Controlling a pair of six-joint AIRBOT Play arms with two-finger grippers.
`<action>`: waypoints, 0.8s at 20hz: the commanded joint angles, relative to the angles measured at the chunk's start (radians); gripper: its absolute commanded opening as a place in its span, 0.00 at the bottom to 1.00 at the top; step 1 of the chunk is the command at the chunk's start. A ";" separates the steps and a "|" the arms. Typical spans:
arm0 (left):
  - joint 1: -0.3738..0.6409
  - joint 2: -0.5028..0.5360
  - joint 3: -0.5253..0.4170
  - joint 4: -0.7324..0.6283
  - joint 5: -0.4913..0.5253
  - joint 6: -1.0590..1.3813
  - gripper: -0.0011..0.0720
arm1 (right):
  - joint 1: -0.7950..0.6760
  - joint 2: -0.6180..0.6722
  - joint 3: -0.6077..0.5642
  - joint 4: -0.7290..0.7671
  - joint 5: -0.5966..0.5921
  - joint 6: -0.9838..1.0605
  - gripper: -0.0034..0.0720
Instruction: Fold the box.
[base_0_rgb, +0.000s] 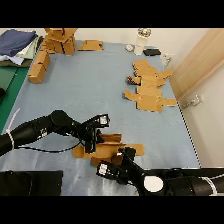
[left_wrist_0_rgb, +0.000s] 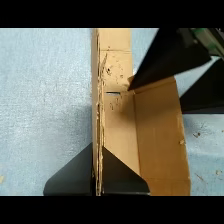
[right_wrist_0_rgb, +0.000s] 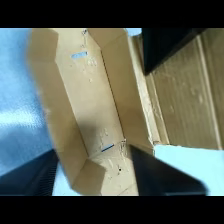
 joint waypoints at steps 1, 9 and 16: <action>0.000 0.000 0.000 0.000 0.000 0.000 0.03 | -0.004 0.013 0.001 0.016 0.045 0.007 1.00; 0.000 0.000 0.000 0.000 0.001 0.000 0.03 | -0.077 0.069 -0.014 -0.048 0.018 0.005 1.00; 0.000 0.000 0.000 0.000 0.000 0.000 0.03 | -0.077 0.344 -0.146 -0.066 0.035 0.002 1.00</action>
